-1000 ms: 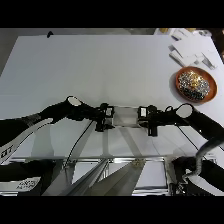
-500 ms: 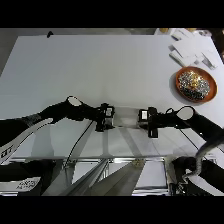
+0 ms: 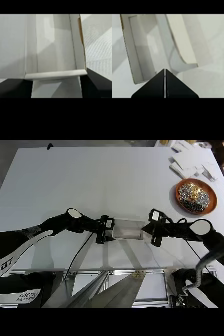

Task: Fold the box and place the chain.

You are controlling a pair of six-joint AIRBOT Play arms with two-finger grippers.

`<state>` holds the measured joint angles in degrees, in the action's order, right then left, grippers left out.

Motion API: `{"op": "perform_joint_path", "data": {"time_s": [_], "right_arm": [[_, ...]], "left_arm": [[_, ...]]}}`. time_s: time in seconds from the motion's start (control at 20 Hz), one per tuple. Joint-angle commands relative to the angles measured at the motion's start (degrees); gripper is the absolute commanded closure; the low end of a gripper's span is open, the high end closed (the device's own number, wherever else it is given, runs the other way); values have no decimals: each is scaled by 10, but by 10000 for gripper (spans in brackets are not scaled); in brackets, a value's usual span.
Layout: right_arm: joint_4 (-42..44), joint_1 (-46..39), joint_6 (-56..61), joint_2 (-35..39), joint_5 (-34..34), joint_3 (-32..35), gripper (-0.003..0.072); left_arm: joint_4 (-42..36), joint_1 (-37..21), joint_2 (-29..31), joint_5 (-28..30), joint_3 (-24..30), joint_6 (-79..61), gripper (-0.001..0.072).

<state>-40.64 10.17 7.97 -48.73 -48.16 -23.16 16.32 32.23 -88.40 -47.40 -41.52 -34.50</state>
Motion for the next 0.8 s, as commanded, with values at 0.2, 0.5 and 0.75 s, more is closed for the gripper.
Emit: {"op": "perform_joint_path", "data": {"time_s": [0.2, 0.5, 0.75], "right_arm": [[-80, -4, 412, 19, 111, 0, 672], [-93, -87, 513, 19, 121, 0, 672], [-100, -98, 570, -11, 71, 0, 672]], "left_arm": [[0, 0, 0, 0, 0, 0, 640], [0, 0, 0, 0, 0, 0, 640], [0, 0, 0, 0, 0, 0, 640]]}}
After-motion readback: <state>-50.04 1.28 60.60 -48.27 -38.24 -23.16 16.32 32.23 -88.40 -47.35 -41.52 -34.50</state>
